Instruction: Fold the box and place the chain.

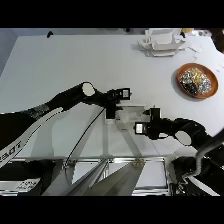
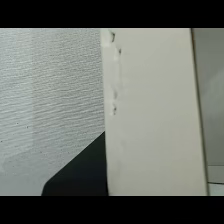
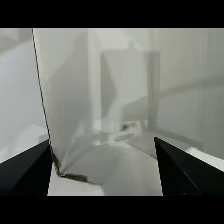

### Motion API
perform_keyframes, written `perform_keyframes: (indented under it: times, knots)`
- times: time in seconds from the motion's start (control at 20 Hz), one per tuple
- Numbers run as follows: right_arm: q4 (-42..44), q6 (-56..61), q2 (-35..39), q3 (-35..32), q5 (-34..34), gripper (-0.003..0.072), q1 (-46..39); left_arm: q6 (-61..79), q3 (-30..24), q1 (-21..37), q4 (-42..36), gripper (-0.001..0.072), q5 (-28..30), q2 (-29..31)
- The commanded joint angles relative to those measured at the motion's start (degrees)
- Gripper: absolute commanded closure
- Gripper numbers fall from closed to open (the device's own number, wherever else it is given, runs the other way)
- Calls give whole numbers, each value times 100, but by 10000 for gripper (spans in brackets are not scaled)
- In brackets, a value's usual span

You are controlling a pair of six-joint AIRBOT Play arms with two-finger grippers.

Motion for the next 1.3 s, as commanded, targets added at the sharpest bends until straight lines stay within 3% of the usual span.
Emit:
perform_keyframes:
  times: [0.0, 0.3, 0.55, 1.0, 1.25]
  knots:
    - [17, 98, 39, 162, 332, 14, -186, 7, -2, -4, -7, 698, -4, 2]
    - [621, 72, 13, 278, 411, 14, -748, 9, -2, -4, -20, 698, 0, 2]
    - [1021, -236, -417, 612, 420, 14, -1023, 7, -2, -4, -20, 698, -2, 2]
    - [2911, -2599, -994, 761, 1001, 13, -1902, 7, -2, -4, -20, 698, 0, 2]
    - [3423, -3375, -1508, 909, 1357, 13, -2208, 7, -2, -4, -20, 698, 0, 2]
